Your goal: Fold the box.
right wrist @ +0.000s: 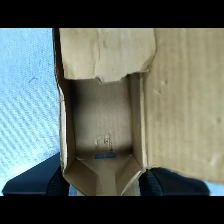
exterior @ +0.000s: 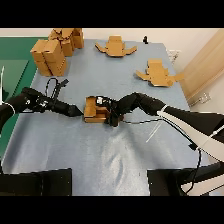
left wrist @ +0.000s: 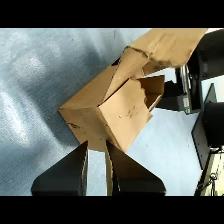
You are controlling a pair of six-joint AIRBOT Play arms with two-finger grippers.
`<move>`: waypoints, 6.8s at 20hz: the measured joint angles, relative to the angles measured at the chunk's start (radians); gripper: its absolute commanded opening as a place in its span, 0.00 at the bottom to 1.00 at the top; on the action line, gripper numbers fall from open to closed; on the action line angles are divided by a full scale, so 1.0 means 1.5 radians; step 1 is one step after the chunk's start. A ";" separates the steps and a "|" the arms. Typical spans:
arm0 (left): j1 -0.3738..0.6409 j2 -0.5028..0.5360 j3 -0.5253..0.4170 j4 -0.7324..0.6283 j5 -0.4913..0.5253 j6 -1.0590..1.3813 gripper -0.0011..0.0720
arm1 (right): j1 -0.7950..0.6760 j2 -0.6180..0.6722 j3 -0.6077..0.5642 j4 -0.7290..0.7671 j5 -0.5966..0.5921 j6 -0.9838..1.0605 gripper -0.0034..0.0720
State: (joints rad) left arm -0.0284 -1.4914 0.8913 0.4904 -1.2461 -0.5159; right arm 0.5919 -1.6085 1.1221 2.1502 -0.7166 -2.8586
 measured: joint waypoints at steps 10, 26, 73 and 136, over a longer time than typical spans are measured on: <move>-0.002 0.000 0.005 -0.036 -0.027 0.049 0.54 | 0.000 0.000 0.000 0.000 0.000 -0.002 0.50; -0.172 0.002 0.182 0.252 0.006 -0.441 0.55 | 0.000 0.000 0.000 0.000 0.000 -0.003 0.50; -0.438 -0.051 0.196 0.705 0.107 -1.028 0.03 | -0.001 -0.003 0.000 0.001 0.000 -0.002 0.50; -0.128 -0.028 0.067 0.157 0.078 0.574 0.95 | 0.000 -0.003 0.000 0.003 -0.034 -0.002 0.50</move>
State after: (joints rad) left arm -0.2203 -1.5333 0.9913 0.7254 -1.1290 0.3450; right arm 0.5915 -1.6135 1.1225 2.1544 -0.7673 -2.8613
